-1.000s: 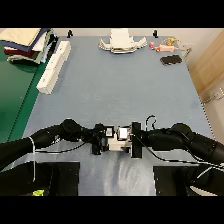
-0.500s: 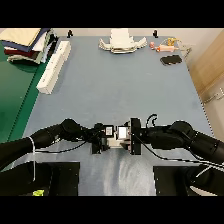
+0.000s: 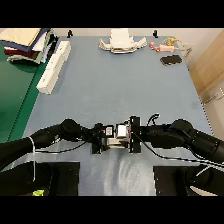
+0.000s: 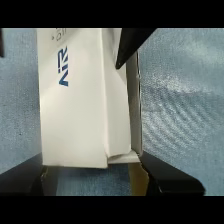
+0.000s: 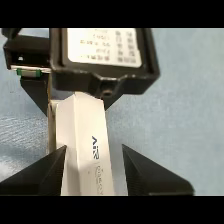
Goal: Fold the box.
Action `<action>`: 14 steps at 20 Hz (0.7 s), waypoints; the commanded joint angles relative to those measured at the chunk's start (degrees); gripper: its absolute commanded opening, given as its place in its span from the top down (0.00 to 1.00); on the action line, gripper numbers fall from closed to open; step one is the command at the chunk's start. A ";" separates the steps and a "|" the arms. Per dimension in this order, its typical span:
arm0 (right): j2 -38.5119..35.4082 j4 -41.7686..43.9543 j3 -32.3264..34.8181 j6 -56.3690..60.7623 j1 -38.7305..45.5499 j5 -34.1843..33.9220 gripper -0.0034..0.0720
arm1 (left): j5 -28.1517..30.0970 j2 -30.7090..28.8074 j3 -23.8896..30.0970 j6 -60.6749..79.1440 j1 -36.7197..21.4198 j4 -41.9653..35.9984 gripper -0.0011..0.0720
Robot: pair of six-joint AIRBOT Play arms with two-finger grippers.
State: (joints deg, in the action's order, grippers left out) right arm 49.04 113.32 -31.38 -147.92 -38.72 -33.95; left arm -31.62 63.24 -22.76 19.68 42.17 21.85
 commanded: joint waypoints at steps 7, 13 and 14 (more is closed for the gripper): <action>1.49 -11.54 -0.04 8.46 -5.20 -2.47 0.38 | 0.00 -0.02 -0.02 0.00 0.00 0.00 0.28; 1.49 -21.18 -0.04 19.93 -10.80 -2.43 0.68 | 0.00 -0.02 -0.02 0.00 0.00 0.00 0.28; 1.49 -21.18 -0.04 19.98 -10.99 -2.43 0.71 | 0.00 -0.02 -0.02 0.00 0.00 0.00 0.28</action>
State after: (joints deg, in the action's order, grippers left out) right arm 50.48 94.94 -31.40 -131.35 -47.99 -36.10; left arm -31.75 63.24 -22.76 19.68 42.17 21.85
